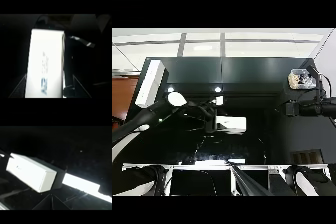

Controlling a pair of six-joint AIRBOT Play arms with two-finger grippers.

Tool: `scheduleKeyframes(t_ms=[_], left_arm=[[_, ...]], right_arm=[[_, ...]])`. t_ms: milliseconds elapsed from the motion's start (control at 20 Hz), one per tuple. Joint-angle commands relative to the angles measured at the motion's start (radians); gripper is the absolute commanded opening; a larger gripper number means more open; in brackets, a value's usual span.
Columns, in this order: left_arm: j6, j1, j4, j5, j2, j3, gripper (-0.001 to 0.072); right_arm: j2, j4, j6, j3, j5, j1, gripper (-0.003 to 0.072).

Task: Fold the box and place the chain.

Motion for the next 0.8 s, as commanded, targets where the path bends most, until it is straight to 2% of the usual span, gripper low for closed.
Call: scheduleKeyframes(t_ms=[0,200,300,750], left_arm=[[-0.106,-0.062,0.025,0.025,-0.1,0.111,0.0712],[-0.166,-0.053,0.054,-0.012,-0.175,0.164,0.0712],[-0.168,-0.053,0.057,-0.05,-0.184,0.164,0.0712],[-0.162,-0.055,0.099,-0.052,-0.188,0.164,0.0712]], right_arm=[[0.004,-0.009,0.005,0.001,-0.023,-0.005,0.0013],[0.004,-0.013,0.004,0.001,-0.024,-0.005,0.0013],[0.004,-0.013,0.004,0.0,-0.024,-0.005,0.0013],[0.004,-0.016,0.003,-0.001,-0.023,-0.005,0.0013]])
